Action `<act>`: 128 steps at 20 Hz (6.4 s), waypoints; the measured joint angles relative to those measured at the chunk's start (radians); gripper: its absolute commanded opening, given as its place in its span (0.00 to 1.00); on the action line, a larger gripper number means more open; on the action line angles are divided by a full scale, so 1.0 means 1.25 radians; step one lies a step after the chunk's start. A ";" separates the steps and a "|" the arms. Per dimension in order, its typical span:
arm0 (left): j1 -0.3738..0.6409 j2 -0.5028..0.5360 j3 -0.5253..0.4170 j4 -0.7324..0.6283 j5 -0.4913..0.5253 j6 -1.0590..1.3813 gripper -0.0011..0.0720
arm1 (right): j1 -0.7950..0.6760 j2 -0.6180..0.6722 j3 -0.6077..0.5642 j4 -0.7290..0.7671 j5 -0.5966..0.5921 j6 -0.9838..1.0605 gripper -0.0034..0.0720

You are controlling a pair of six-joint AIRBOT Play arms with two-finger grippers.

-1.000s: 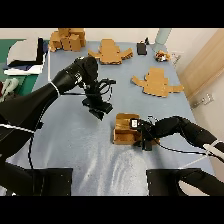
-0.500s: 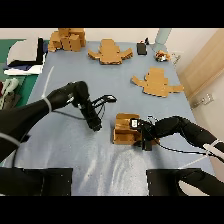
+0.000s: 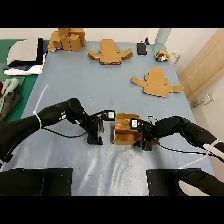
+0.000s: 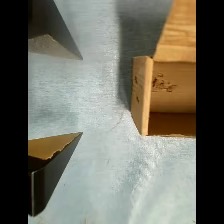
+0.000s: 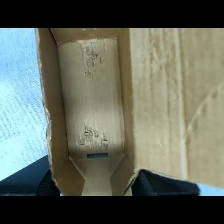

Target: Fold the box.

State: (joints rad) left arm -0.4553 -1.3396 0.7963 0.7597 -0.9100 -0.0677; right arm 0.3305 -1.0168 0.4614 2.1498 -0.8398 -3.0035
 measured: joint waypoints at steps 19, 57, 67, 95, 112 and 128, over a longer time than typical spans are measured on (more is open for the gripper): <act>-0.121 -0.029 -0.001 -0.027 0.181 -0.051 0.98 | 0.000 0.000 0.000 0.000 0.000 0.000 0.79; -0.171 -0.031 0.007 -0.057 0.219 -0.004 0.94 | 0.000 0.000 0.000 0.002 0.001 0.002 0.79; -0.141 -0.020 -0.023 -0.094 0.218 0.035 0.94 | 0.001 0.000 0.000 0.001 0.001 0.000 0.79; -0.158 -0.034 -0.043 -0.190 0.266 0.142 0.78 | 0.001 0.000 0.000 0.000 0.000 0.000 0.79; -0.158 -0.034 -0.043 -0.190 0.267 0.150 0.75 | 0.001 0.000 0.000 0.000 0.000 0.000 0.79; -0.159 -0.034 -0.043 -0.189 0.263 0.150 0.75 | 0.001 0.000 0.000 0.003 -0.025 0.000 1.00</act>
State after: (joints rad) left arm -0.6537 -1.3827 0.7429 0.5236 -0.5812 0.1200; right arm 0.3317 -1.0164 0.4614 2.1532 -0.8715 -3.0035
